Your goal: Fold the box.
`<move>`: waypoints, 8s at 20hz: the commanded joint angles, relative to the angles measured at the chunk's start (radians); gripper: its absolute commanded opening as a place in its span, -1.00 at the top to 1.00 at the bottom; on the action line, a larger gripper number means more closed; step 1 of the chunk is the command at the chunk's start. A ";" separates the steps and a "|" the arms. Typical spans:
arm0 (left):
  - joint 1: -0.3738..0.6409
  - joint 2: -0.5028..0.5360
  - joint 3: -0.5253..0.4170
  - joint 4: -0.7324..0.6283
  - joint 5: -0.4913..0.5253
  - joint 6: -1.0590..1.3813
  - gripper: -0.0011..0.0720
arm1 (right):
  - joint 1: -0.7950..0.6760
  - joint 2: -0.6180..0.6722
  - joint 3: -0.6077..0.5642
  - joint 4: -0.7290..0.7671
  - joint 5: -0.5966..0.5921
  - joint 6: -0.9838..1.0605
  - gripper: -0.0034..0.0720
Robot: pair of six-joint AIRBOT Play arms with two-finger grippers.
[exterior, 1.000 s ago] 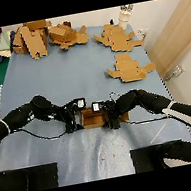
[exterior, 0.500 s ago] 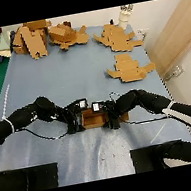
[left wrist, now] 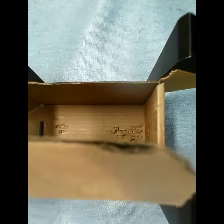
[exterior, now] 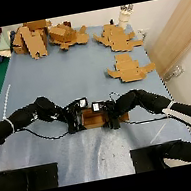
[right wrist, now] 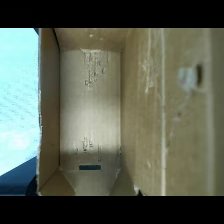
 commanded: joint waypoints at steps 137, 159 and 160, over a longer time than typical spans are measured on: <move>-0.064 0.010 -0.029 -0.023 0.069 0.076 -0.93 | 0.000 0.000 0.000 0.061 -0.026 0.002 -0.67; -0.064 0.010 -0.029 -0.023 0.070 0.076 0.01 | 0.000 0.000 0.000 0.068 -0.027 0.003 -0.67; -0.064 0.010 -0.029 -0.023 0.070 0.076 0.01 | 0.000 0.000 0.000 0.068 -0.026 0.003 -0.67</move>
